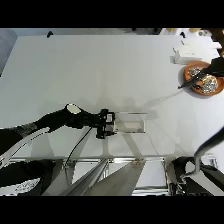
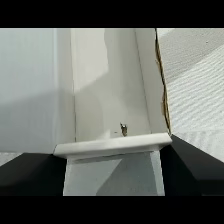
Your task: Fold the box and place the chain.
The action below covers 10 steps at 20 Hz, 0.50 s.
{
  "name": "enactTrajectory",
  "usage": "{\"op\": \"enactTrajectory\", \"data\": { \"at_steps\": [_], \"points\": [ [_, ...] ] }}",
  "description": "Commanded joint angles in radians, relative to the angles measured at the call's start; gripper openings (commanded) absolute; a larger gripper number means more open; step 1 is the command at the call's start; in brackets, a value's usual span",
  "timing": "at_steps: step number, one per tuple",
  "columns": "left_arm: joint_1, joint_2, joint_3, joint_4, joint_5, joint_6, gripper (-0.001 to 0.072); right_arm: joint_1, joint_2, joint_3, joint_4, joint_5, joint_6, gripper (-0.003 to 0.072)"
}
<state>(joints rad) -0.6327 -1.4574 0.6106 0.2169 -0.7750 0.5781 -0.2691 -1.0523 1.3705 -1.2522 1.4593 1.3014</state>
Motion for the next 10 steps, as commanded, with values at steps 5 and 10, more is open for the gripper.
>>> {"op": "enactTrajectory", "data": {
  "at_steps": [5,10],
  "points": [
    [-0.001,0.0,0.0,0.0,0.0,0.0,0.0208,0.137,0.054,-0.027,0.106,0.201,0.009,0.0014],
    [-0.001,0.0,0.0,0.0,0.0,0.0,0.0208,0.243,0.177,-0.187,0.11,0.177,0.01,0.0014]
  ]
}}
